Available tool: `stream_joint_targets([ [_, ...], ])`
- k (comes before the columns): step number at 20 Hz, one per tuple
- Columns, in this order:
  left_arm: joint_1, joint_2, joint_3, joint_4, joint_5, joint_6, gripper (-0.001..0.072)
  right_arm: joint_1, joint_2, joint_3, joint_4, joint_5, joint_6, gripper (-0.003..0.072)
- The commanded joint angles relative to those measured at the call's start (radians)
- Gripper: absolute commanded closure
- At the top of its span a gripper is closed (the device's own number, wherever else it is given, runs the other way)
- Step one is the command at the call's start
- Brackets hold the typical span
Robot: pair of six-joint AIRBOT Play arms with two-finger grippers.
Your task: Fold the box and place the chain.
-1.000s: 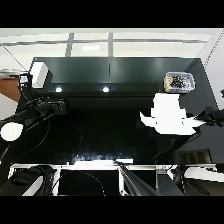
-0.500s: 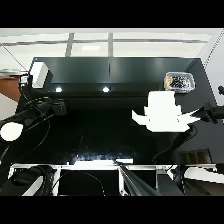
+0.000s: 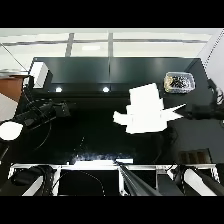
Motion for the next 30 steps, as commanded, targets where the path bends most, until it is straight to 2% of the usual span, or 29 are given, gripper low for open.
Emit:
stream_joint_targets([
  [1, -0.049, -0.001, -0.001, -0.084, -0.064, 0.002, 0.0005, 0.163, 0.210, -0.203, 0.066, 0.151, 0.016, 0.0659],
  [5, -0.185, -0.051, -0.005, -0.144, -0.062, 0.001, 0.0004, 0.290, 0.372, -0.369, 0.067, 0.240, 0.077, 0.0660],
  [9, -0.206, -0.211, -0.005, -0.269, -0.052, 0.048, 0.0005, 0.344, 0.396, -0.385, 0.068, 0.250, 0.094, 0.0659],
  [15, -0.207, -0.518, 0.025, -0.713, -0.063, 0.566, 0.0004, 0.363, 0.395, -0.385, 0.070, 0.248, 0.105, 0.0660],
  [18, -0.211, -0.628, 0.092, -0.761, -0.099, 0.711, 0.0005, 0.363, 0.395, -0.385, 0.070, 0.231, 0.118, 0.0660],
  [20, -0.200, -0.713, 0.150, -0.760, -0.169, 0.718, 0.0005, 0.363, 0.396, -0.385, 0.069, 0.217, 0.119, 0.0660],
  [23, -0.185, -0.862, 0.254, -0.760, -0.375, 0.780, 0.0005, 0.363, 0.395, -0.385, 0.069, 0.218, 0.120, 0.0659],
  [25, -0.185, -0.943, 0.313, -0.761, -0.470, 0.813, 0.0005, 0.363, 0.395, -0.385, 0.069, 0.218, 0.120, 0.0660],
  [30, -0.185, -1.036, 0.388, -0.764, -0.609, 0.945, 0.0005, 0.363, 0.395, -0.385, 0.069, 0.218, 0.120, 0.0660],
])
